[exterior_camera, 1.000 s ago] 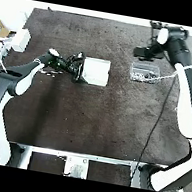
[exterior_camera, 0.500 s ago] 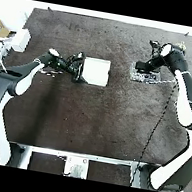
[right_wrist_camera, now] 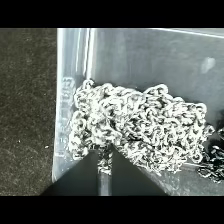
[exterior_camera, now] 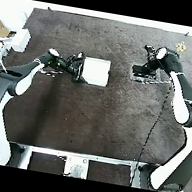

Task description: Fold the box and place the chain.

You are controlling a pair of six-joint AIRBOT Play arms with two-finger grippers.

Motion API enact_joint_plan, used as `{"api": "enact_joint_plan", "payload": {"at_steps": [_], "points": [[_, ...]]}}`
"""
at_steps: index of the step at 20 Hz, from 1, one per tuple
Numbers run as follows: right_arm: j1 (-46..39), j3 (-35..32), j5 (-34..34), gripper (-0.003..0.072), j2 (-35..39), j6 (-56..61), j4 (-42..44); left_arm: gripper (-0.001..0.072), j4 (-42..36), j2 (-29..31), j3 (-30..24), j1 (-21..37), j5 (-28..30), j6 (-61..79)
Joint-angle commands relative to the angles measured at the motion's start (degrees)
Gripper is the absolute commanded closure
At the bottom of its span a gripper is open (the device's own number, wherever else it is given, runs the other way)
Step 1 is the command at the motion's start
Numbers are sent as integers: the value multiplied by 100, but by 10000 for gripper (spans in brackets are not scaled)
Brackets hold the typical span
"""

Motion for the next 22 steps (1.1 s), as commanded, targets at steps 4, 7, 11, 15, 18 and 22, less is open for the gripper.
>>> {"api": "enact_joint_plan", "payload": {"at_steps": [4,7,11,15,18,22], "points": [[4,13,-48,685,278,55,-94,425,-7,0,7,-2,4,2],[7,13,2,685,605,55,-216,424,-7,0,7,-2,2,2],[57,13,76,685,1237,-15,-238,424,-7,0,7,0,2,2],[229,13,-160,685,2179,-125,-321,424,-7,0,7,0,2,2],[496,13,-785,685,3025,-120,-603,424,-7,0,7,-2,2,2],[1021,13,-2111,686,4037,-116,-1110,424,-7,0,7,-2,2,2]]}}
